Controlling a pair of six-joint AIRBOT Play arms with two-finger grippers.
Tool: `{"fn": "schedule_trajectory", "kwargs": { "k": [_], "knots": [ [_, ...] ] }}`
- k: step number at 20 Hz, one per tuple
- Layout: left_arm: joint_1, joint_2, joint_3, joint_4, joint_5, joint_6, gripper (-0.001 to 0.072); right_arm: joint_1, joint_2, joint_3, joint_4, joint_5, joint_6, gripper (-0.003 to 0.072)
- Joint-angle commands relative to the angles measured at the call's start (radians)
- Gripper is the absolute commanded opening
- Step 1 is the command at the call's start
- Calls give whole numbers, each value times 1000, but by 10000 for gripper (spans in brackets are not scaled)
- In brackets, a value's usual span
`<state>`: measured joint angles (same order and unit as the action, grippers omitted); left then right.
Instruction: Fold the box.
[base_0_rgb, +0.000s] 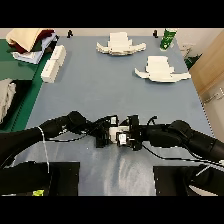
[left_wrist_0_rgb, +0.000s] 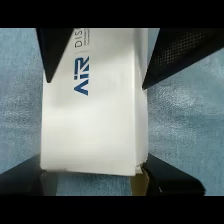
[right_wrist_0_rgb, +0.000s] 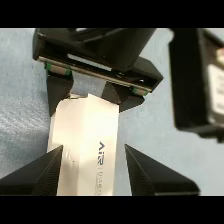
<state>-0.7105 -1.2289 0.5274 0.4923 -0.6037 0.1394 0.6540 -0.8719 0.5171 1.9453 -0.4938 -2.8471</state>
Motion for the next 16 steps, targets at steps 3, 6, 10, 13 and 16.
{"fn": "schedule_trajectory", "kwargs": {
  "k": [3,6,10,13,16],
  "knots": [
    [0,1,0,2,0,5,525,0,34,3,-13,17,0,587],
    [0,1,0,2,0,5,525,0,34,3,-13,29,0,587],
    [0,1,0,2,0,5,525,1,32,3,-13,51,0,582],
    [0,1,0,2,0,5,525,1,26,2,-11,50,0,528],
    [0,1,0,2,0,5,525,1,10,1,11,44,0,527]
  ]
}}
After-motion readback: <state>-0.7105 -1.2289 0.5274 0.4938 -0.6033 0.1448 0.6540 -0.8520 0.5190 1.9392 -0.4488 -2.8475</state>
